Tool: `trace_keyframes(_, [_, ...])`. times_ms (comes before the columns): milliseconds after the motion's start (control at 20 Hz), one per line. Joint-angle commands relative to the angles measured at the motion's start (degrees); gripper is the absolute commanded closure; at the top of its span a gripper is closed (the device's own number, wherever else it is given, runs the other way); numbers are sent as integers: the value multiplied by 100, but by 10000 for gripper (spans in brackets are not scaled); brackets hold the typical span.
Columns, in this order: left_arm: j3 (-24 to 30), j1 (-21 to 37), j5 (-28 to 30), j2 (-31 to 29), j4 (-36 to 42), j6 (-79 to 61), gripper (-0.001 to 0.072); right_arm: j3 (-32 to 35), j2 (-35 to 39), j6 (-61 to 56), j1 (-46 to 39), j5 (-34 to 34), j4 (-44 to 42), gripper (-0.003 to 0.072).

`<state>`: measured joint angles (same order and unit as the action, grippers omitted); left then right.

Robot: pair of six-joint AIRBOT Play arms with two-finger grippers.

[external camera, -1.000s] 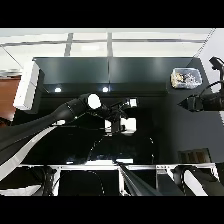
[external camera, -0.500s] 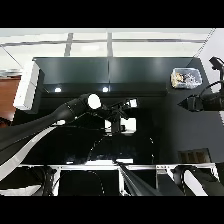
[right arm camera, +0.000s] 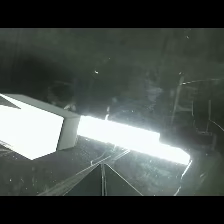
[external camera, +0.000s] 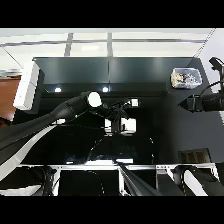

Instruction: Fold the box and place the chain.

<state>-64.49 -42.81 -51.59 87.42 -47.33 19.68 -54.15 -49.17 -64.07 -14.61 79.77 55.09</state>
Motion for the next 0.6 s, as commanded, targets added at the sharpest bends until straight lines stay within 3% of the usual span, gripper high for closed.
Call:
trace_keyframes(0, [-37,-57,-173,4,-354,0,5,17,4,0,-2,15,-2,671])
trace_keyframes(550, [-37,-127,-149,7,-667,0,5,17,4,0,-2,13,0,671])
